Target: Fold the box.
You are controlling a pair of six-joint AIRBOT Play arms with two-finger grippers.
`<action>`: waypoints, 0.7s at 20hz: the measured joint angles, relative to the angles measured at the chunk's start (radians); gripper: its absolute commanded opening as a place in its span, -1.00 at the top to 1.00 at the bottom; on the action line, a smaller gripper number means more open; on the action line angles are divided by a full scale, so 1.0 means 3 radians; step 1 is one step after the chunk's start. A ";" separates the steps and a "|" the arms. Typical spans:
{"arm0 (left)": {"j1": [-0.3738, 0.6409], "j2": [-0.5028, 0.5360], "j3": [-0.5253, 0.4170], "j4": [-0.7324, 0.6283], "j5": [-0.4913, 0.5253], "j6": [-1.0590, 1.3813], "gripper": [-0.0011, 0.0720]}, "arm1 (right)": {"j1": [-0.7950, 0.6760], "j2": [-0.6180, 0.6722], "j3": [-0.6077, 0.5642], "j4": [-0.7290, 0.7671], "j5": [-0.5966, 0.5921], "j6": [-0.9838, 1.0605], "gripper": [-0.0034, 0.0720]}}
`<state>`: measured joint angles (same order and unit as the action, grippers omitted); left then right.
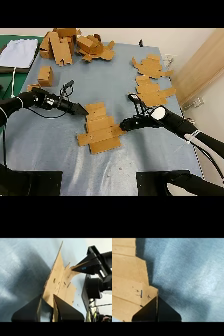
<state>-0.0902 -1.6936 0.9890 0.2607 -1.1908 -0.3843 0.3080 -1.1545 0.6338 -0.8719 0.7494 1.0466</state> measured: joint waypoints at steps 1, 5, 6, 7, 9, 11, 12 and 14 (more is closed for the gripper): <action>-0.0017 -0.0005 0.0000 -0.0038 0.0000 0.0027 0.29 | -0.0001 0.0000 0.0000 0.0000 0.0000 0.0000 0.90; -0.0109 -0.0075 0.0015 -0.0164 -0.0090 0.0125 0.30 | -0.0001 0.0000 0.0000 0.0000 0.0000 0.0000 0.90; -0.0134 -0.0092 0.0022 -0.0174 -0.0114 0.0140 0.30 | -0.0001 0.0000 0.0000 0.0000 0.0000 0.0000 0.90; -0.0154 -0.0107 0.0023 -0.0187 -0.0135 0.0149 0.30 | -0.0001 0.0000 0.0000 0.0000 0.0000 0.0000 0.90; -0.0187 -0.0125 0.0025 -0.0203 -0.0184 0.0172 0.35 | -0.0001 0.0000 0.0000 0.0000 0.0000 0.0000 0.90; -0.0209 -0.0132 0.0028 -0.0214 -0.0220 0.0184 0.35 | -0.0001 -0.0001 0.0000 0.0000 0.0000 0.0001 0.90; -0.0217 -0.0135 0.0028 -0.0214 -0.0239 0.0191 0.35 | -0.0001 0.0000 0.0000 0.0000 0.0000 0.0000 0.90; -0.0237 -0.0141 0.0028 -0.0216 -0.0292 0.0214 0.70 | -0.0001 0.0000 0.0000 0.0000 0.0000 0.0001 0.90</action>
<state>-0.1612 -1.7359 0.9974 0.1959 -1.2785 -0.3202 0.3077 -1.1545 0.6338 -0.8719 0.7494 1.0470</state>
